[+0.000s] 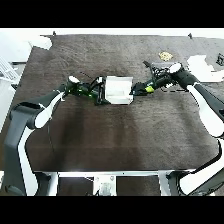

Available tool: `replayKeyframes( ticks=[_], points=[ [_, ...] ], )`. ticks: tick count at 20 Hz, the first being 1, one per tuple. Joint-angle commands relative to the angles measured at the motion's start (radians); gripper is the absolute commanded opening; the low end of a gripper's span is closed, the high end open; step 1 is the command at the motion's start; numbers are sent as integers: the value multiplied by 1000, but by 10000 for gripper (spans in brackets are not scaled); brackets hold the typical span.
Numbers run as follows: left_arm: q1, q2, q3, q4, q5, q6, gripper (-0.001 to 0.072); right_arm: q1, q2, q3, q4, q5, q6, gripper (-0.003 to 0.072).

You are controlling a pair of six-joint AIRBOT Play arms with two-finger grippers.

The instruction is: Fold the box and place the chain.

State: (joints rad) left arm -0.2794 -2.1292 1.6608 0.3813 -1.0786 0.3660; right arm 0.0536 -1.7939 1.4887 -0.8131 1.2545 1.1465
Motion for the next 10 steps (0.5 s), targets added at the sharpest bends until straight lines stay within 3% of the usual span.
replayKeyframes(
  ticks=[1, 10],
  points=[
    [0, 0, 0, 0, 0, 0, 350, 29, 0, 10, 1, -1, 6, 385],
    [0, 0, 0, 0, 0, 0, 351, 67, 0, 93, -142, 3, 111, 383]
  ],
)
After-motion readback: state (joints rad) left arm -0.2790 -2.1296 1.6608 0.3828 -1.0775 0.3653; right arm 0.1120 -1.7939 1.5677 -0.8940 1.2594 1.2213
